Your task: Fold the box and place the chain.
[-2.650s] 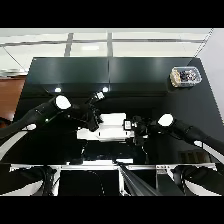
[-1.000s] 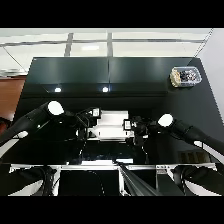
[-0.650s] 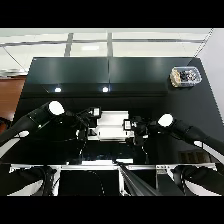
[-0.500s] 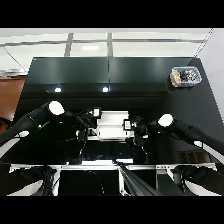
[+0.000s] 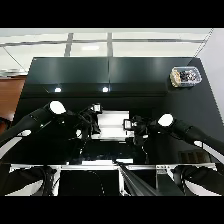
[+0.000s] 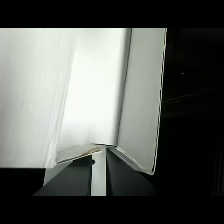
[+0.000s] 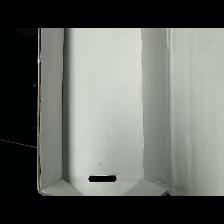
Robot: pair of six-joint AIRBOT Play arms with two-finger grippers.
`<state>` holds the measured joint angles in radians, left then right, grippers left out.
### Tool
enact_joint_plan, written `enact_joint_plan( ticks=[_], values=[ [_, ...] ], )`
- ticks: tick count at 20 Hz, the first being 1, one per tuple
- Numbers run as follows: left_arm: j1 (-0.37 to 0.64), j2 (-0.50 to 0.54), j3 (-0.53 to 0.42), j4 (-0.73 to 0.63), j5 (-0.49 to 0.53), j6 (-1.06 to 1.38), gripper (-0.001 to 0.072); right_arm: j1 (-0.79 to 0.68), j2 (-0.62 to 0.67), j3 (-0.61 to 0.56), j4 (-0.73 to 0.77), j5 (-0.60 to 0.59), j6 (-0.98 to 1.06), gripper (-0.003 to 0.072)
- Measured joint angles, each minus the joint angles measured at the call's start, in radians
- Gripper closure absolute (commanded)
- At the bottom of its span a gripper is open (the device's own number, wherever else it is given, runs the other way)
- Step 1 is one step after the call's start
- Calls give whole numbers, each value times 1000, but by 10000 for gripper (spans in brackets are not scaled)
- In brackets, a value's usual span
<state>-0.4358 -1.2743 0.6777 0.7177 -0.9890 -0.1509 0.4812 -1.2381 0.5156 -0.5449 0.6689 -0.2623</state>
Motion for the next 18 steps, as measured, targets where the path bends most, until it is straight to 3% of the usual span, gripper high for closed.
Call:
enact_joint_plan(
  ticks=[2,3,7,8,9,10,12,13,14,15,16,18],
  values=[
    [-7,-9,0,-8,3,-3,606,0,0,0,0,0,0,558],
    [-11,-12,0,-11,5,-3,656,0,0,0,0,0,0,558],
    [-27,-19,0,-16,11,-3,663,0,0,0,1,0,0,558],
    [-30,-19,0,-17,13,-3,556,0,0,0,1,0,0,558],
    [-31,-20,0,-19,14,-3,387,0,0,0,2,0,0,558],
    [-32,-21,0,-21,14,-3,359,0,0,0,2,0,0,558],
    [-34,-21,0,-22,13,-4,554,0,0,0,2,0,0,558],
    [-34,-21,0,-22,11,-3,552,0,0,0,2,0,0,558],
    [-35,-21,0,-22,10,-3,481,0,0,0,2,0,0,558],
    [-35,-21,0,-23,10,-3,316,0,0,0,2,0,0,558],
    [-35,-21,0,-23,10,-3,305,0,0,0,2,0,0,558],
    [-34,-21,0,-23,8,-9,519,0,0,0,2,0,0,558]
  ],
)
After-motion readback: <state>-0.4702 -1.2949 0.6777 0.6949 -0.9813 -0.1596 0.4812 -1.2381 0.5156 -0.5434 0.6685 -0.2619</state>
